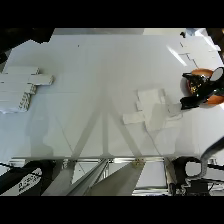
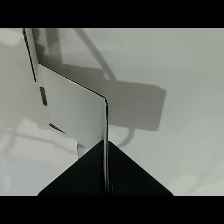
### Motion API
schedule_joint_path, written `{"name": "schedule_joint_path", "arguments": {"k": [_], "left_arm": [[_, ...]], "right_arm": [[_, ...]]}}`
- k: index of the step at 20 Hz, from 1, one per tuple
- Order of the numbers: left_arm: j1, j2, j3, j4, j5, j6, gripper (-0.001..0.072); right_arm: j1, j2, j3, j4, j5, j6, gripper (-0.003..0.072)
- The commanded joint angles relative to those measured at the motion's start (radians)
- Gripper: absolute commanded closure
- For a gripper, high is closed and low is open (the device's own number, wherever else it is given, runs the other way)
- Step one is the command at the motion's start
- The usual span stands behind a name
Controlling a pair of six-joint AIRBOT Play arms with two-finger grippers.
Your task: Fold the box and place the chain.
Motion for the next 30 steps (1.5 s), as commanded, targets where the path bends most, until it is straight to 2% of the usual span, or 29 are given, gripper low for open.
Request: {"name": "schedule_joint_path", "arguments": {"k": [1,3,7,12,15,17,19,23,28,30], "left_arm": [[0.001,0.001,0.000,0.000,0.000,0.000,0.0010],[0.001,0.001,0.000,0.000,0.000,0.000,0.0010],[0.001,0.001,0.000,0.000,0.000,0.000,0.0010],[0.001,0.001,0.000,0.000,0.000,0.000,0.0010],[0.001,0.001,0.000,0.000,0.000,0.000,0.0010],[0.001,0.001,0.000,0.000,0.000,0.000,0.0010],[0.001,0.001,0.000,0.000,0.000,0.000,0.0010],[0.001,0.001,0.000,0.000,0.000,0.000,0.0010],[0.001,0.001,0.000,0.000,0.000,0.000,0.0010],[0.001,0.001,0.000,0.000,0.000,0.000,0.0010]], "right_arm": [[0.000,0.016,0.000,0.270,-0.017,-0.119,0.0676],[0.000,0.016,0.000,0.445,-0.037,-0.169,0.0676],[0.006,-0.003,-0.003,0.673,-0.159,-0.239,0.0676],[0.141,-0.129,-0.007,0.816,-0.257,-0.325,0.0676],[0.257,-0.176,-0.008,0.898,-0.417,-0.406,0.0676],[0.312,-0.176,-0.007,0.914,-0.527,-0.449,0.0676],[0.341,-0.176,-0.007,0.906,-0.580,-0.449,0.0676],[0.341,-0.176,-0.007,0.889,-0.589,-0.439,0.0676],[0.336,-0.176,-0.007,0.737,-0.588,-0.330,0.0675],[0.336,-0.176,-0.007,0.730,-0.584,-0.315,0.0675]]}}
